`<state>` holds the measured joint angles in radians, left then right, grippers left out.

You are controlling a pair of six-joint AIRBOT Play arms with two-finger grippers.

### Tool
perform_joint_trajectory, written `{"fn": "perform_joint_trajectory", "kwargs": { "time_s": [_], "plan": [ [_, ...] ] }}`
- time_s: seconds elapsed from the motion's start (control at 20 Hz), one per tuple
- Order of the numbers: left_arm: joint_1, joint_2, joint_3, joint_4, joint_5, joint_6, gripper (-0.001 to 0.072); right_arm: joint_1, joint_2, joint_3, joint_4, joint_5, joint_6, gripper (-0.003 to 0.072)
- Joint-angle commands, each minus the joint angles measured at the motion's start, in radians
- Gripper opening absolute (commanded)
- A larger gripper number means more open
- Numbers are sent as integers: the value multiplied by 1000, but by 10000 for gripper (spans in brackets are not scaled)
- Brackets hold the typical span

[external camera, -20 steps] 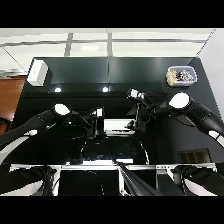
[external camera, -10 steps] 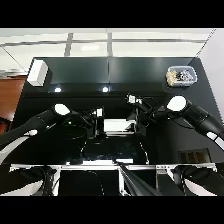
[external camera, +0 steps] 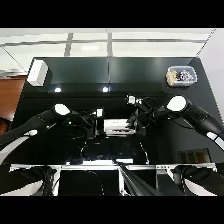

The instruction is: Fold the box and place the chain.

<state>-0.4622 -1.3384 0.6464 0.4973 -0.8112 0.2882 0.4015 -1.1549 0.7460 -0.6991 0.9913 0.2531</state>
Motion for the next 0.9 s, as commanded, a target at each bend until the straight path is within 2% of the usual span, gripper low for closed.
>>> {"fn": "perform_joint_trajectory", "kwargs": {
  "time_s": [0.0,0.85],
  "plan": [
    [0,-1,1,0,0,0,345,1,-1,-1,-16,-4,1,181],
    [0,-1,1,0,1,-1,345,16,-2,-7,-21,15,1,213]
  ]
}}
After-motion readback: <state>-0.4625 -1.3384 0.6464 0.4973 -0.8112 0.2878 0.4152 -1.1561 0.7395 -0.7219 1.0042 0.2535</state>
